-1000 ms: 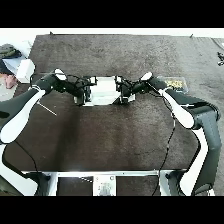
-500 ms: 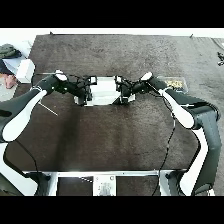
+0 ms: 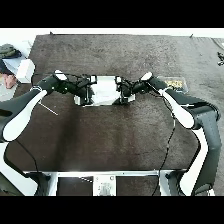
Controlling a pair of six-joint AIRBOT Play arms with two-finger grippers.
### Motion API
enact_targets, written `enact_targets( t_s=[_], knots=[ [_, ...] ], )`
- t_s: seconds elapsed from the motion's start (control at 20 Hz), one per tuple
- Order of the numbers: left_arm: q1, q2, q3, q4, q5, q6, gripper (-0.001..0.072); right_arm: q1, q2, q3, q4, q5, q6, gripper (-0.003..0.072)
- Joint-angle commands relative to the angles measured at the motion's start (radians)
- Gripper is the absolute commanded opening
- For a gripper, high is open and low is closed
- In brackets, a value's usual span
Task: Fold the box and place the chain.
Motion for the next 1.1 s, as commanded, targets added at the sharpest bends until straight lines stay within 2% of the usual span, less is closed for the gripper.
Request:
enact_targets(
  t_s=[0.0, 0.2, 0.25, 0.3, 0.35, 0.4, 0.45, 0.5, 0.55, 0.8, 1.05],
  knots=[
    [-0.001, -0.003, 0.0, -0.017, 0.003, 0.002, 0.0616, 0.001, 0.0, 0.0, 0.001, 0.0, 0.001, 0.0368],
    [-0.001, -0.003, 0.0, -0.016, 0.002, 0.002, 0.0615, 0.001, 0.0, 0.0, 0.001, 0.0, 0.001, 0.0368],
    [-0.001, -0.003, 0.0, -0.016, 0.002, 0.002, 0.0572, 0.001, 0.0, 0.0, 0.001, 0.0, 0.001, 0.0368],
    [0.002, -0.003, 0.0, -0.011, 0.001, 0.002, 0.0371, 0.001, 0.0, 0.0, 0.001, 0.0, 0.001, 0.0368],
    [0.006, -0.003, 0.0, -0.007, -0.004, 0.002, 0.0252, 0.001, 0.0, 0.0, 0.001, 0.0, 0.001, 0.0368],
    [0.015, -0.002, 0.001, -0.001, -0.018, 0.002, 0.0158, 0.001, 0.0, 0.0, 0.001, 0.0, 0.001, 0.0368],
    [0.029, -0.002, 0.001, -0.001, -0.039, 0.002, 0.0108, 0.001, 0.0, 0.0, 0.001, 0.0, 0.001, 0.0368],
    [0.045, -0.001, 0.001, -0.001, -0.061, 0.002, 0.0094, 0.001, 0.0, 0.0, 0.001, 0.0, 0.001, 0.0368],
    [0.06, 0.002, 0.001, -0.001, -0.082, 0.002, 0.0012, 0.001, 0.0, 0.0, 0.001, 0.0, 0.001, 0.0368],
    [0.079, 0.064, 0.003, 0.006, -0.082, -0.014, 0.0009, 0.001, 0.0, 0.0, 0.001, 0.0, 0.001, 0.0368],
    [0.086, 0.158, 0.0, 0.089, -0.068, -0.271, 0.0005, 0.001, 0.0, 0.0, 0.001, 0.0, 0.001, 0.0368]
  ],
)
